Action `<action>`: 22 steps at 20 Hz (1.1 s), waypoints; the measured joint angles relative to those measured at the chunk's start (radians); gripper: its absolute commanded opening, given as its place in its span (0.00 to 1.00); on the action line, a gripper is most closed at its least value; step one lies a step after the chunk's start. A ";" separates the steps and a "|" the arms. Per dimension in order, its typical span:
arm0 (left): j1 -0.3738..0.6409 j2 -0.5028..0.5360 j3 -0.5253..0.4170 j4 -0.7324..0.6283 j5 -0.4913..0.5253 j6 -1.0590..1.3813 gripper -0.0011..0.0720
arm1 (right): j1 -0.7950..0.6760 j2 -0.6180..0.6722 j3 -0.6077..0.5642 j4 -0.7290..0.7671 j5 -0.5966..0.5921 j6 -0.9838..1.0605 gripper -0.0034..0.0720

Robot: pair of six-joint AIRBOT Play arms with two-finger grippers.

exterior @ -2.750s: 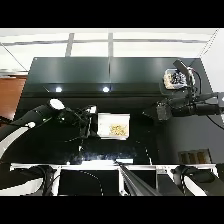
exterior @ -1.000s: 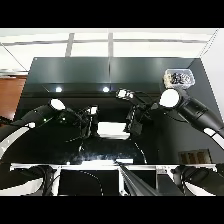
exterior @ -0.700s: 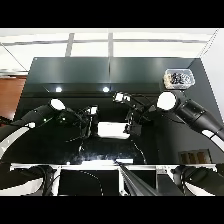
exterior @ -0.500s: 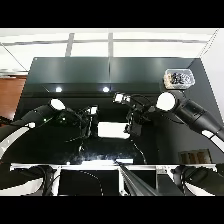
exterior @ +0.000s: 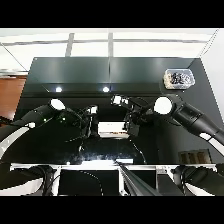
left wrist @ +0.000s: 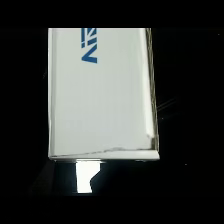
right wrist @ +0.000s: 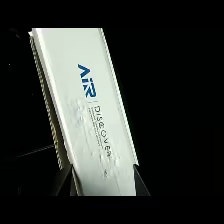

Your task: Fold the box and place the chain.

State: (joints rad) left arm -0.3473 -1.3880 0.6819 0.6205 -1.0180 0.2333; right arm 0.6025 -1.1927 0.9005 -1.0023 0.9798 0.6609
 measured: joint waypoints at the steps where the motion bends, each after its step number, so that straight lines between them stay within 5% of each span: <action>1: 0.000 0.000 0.000 0.000 0.000 0.000 0.47 | 0.002 0.000 -0.001 0.000 -0.004 0.000 0.60; 11: 0.000 0.000 0.000 0.000 0.000 0.004 0.47 | 0.045 0.000 -0.008 0.000 -0.020 0.000 0.59; 12: 0.000 0.000 0.000 0.001 -0.001 0.004 0.47 | 0.047 0.000 -0.011 0.000 -0.020 0.000 0.39; 13: 0.000 0.000 0.000 0.000 -0.001 0.004 0.47 | 0.049 0.000 -0.013 0.001 -0.021 0.002 0.37; 22: 0.000 0.000 0.000 0.000 -0.002 0.004 0.47 | 0.053 0.000 -0.018 0.000 -0.031 0.016 0.41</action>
State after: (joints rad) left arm -0.3473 -1.3880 0.6819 0.6209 -1.0199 0.2371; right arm 0.6556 -1.1927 0.8825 -1.0019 0.9485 0.6765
